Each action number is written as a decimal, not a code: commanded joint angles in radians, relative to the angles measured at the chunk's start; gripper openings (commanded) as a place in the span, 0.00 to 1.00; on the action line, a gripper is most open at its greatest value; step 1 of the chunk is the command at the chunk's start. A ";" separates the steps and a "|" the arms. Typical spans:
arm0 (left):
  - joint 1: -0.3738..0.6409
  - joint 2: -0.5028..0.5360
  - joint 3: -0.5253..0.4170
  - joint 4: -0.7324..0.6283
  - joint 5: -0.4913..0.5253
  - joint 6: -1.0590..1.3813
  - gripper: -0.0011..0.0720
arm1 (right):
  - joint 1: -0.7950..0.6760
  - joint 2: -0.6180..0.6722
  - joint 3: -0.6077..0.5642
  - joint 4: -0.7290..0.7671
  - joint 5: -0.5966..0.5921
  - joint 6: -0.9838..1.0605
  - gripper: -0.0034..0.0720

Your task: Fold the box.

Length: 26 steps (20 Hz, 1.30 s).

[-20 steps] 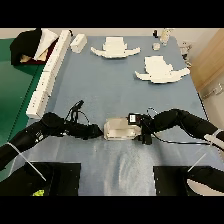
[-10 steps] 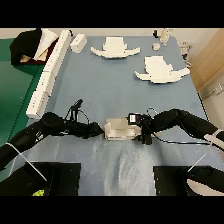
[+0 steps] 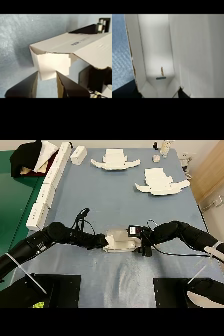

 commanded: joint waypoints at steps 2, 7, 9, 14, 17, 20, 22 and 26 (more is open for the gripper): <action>-0.133 -0.034 0.090 0.348 0.016 -0.384 0.50 | 0.000 0.000 0.000 0.000 0.000 0.000 0.74; -0.225 -0.147 0.243 0.553 -0.111 -0.611 0.50 | 0.000 0.000 0.000 0.000 0.000 0.000 0.74; -0.262 -0.198 0.304 0.603 -0.153 -0.663 0.50 | 0.000 0.000 0.000 0.000 0.000 0.000 0.74; -0.327 -0.325 0.425 0.673 -0.312 -0.743 0.50 | 0.000 0.000 0.000 0.000 0.000 0.000 0.74; -0.357 -0.382 0.499 0.741 -0.405 -0.820 0.50 | 0.000 0.000 0.000 0.000 0.000 0.000 0.74; -0.382 -0.429 0.558 0.769 -0.457 -0.866 0.50 | 0.000 0.000 0.000 0.000 0.000 0.000 0.74; -0.406 -0.467 0.594 0.807 -0.503 -0.897 0.50 | 0.000 0.000 0.000 0.000 0.000 0.000 0.74; -0.423 -0.526 0.640 0.809 -0.528 -0.906 0.50 | 0.000 0.000 0.000 0.000 0.000 0.000 0.74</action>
